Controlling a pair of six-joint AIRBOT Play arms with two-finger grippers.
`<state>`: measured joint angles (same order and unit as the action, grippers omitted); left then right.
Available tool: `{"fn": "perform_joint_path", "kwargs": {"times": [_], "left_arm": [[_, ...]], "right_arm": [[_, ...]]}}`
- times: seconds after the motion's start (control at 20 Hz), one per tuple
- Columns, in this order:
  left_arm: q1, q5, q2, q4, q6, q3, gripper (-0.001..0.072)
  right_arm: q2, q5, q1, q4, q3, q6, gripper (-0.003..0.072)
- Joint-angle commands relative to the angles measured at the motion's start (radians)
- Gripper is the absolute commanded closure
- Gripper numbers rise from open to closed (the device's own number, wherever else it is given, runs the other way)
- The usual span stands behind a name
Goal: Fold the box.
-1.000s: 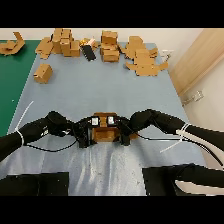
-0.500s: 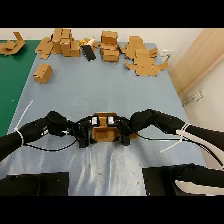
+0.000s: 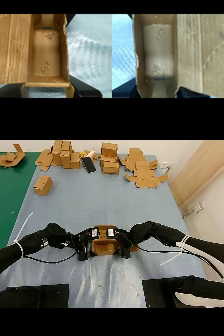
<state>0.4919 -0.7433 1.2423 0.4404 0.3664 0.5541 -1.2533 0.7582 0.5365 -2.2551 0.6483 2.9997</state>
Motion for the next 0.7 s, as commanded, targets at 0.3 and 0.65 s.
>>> {"fn": "perform_joint_path", "kwargs": {"times": [0.3, 0.65], "left_arm": [[0.001, -0.017, 0.0, 0.001, 0.003, 0.0, 0.026], [0.001, -0.017, 0.0, 0.0, 0.003, 0.0, 0.026]], "right_arm": [[0.0, -0.005, -0.001, 0.0, 0.0, 0.001, 0.0175], [0.005, -0.018, -0.001, -0.001, 0.002, 0.001, 0.0098]]}}
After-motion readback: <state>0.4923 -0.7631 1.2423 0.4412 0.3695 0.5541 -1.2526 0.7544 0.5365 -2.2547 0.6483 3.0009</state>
